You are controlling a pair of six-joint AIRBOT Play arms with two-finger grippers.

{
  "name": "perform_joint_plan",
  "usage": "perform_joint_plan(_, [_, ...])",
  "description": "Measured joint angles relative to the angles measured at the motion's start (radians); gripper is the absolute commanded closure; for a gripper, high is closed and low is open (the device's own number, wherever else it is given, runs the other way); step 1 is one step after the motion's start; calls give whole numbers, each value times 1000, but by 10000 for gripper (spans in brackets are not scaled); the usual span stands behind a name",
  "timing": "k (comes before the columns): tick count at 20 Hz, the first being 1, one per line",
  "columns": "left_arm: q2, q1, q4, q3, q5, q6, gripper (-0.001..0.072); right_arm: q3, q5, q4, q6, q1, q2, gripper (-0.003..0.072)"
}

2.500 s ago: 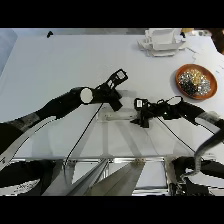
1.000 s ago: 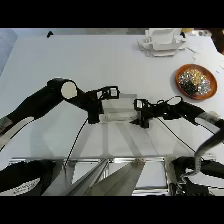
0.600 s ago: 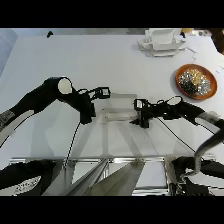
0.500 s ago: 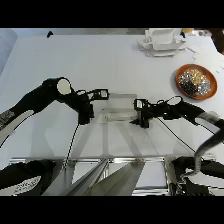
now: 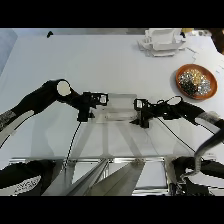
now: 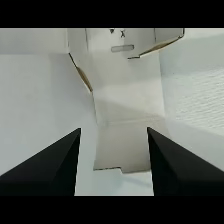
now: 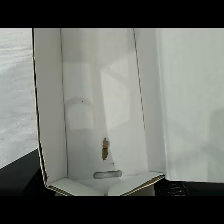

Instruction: Fold the box and place the chain.

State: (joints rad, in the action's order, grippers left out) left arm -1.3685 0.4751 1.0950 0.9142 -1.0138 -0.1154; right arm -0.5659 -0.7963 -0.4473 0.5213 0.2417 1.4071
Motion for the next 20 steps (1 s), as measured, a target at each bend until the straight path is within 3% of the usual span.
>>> perform_joint_plan(5, [-40,8,-65,-1,57,146,261,0,0,0,1,0,0,304])
perform_joint_plan(7, [-52,15,-77,-1,67,169,312,0,0,0,1,0,0,304])
perform_joint_plan(20, [-63,51,-142,-26,53,201,369,0,0,0,1,0,0,304])
